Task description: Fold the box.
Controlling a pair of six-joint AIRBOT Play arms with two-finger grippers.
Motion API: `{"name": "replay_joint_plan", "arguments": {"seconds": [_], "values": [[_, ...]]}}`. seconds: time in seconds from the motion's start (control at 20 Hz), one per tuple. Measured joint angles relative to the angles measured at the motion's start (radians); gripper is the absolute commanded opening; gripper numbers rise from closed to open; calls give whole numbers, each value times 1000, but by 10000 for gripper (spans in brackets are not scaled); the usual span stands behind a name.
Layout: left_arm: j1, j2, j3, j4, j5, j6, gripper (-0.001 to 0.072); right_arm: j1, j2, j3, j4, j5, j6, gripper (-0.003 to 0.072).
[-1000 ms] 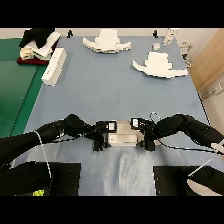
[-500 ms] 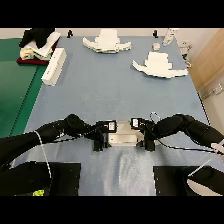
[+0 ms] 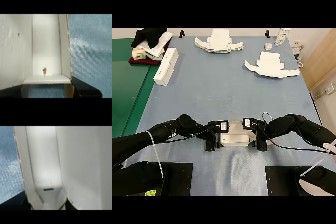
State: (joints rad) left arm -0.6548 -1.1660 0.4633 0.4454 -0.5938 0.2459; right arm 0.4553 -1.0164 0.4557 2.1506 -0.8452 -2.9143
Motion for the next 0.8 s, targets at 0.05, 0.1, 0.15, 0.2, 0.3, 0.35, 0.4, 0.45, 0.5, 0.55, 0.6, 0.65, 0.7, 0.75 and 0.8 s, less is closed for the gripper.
{"name": "replay_joint_plan", "arguments": {"seconds": [0.05,0.1,0.15,0.2,0.3,0.35,0.4,0.45,0.5,0.55,0.6,0.65,0.7,0.75,0.8], "values": [[0,0,0,0,0,0,462,0,0,0,0,2,0,443],[0,0,0,0,0,0,462,0,0,0,3,7,0,443],[0,0,0,0,0,0,462,0,0,0,4,8,0,444],[0,0,0,0,0,0,462,0,1,0,7,9,0,475],[0,0,0,-2,-1,-3,462,0,0,0,10,12,5,715],[0,0,0,-2,-1,-3,462,0,2,2,6,11,6,715],[0,0,0,-2,0,-3,462,0,4,5,1,10,9,715],[0,0,0,-2,0,-3,462,0,10,8,-11,4,19,715],[0,0,0,-2,0,-3,462,0,18,13,-23,-9,35,715],[0,0,0,-1,0,-3,462,0,29,18,-41,-21,55,714],[0,0,0,-1,0,-2,462,0,45,24,-68,-45,83,714],[0,0,0,-1,0,-2,462,0,64,30,-102,-77,119,707],[0,0,0,-1,0,-2,462,0,84,34,-138,-110,163,706],[0,0,0,-1,0,-2,462,0,108,39,-184,-152,224,704],[0,0,0,-1,0,-1,462,0,132,43,-227,-194,298,670]]}}
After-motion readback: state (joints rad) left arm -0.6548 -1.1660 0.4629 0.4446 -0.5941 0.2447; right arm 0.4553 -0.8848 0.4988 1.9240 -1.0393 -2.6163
